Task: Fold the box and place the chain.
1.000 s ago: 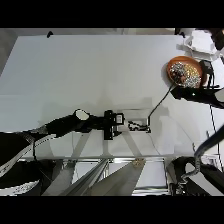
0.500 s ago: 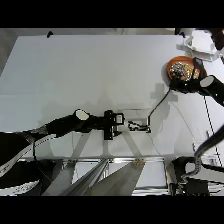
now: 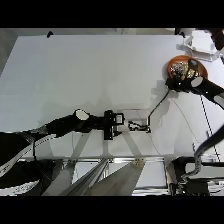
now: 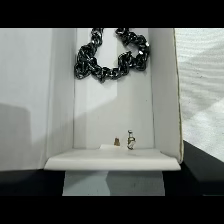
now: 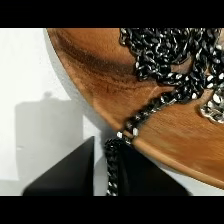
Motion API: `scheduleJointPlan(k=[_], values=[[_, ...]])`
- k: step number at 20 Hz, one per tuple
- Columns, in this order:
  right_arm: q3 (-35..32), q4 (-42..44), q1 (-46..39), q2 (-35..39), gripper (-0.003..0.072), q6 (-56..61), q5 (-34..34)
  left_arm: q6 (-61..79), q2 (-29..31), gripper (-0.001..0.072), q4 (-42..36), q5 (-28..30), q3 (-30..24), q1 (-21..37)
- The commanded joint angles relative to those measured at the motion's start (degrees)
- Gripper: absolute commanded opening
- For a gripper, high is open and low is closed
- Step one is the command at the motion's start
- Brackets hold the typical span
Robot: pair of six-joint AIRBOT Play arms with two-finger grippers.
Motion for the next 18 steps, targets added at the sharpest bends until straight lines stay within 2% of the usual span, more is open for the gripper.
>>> scheduleJointPlan(k=[1, 5, 8, 18], values=[[0.02, 0.13, 1.68, -0.72, 0.0017, 0.94, 0.42, 0.02, 0.00, 0.0273, 0.04, -0.04, 0.00, -0.02], [0.02, 0.07, 1.66, 1.27, 0.0017, 0.83, 2.14, 0.02, 0.02, 0.0273, 0.02, 0.00, 0.00, -0.02], [0.02, 0.07, 1.68, 7.21, 0.0017, -1.81, 4.24, 0.02, 0.02, 0.0273, 0.04, 0.00, 0.00, -0.02], [0.02, 0.13, 1.68, 42.45, 0.0016, -16.37, 25.09, 0.02, 0.02, 0.0273, 0.04, 0.00, 0.00, -0.02]])
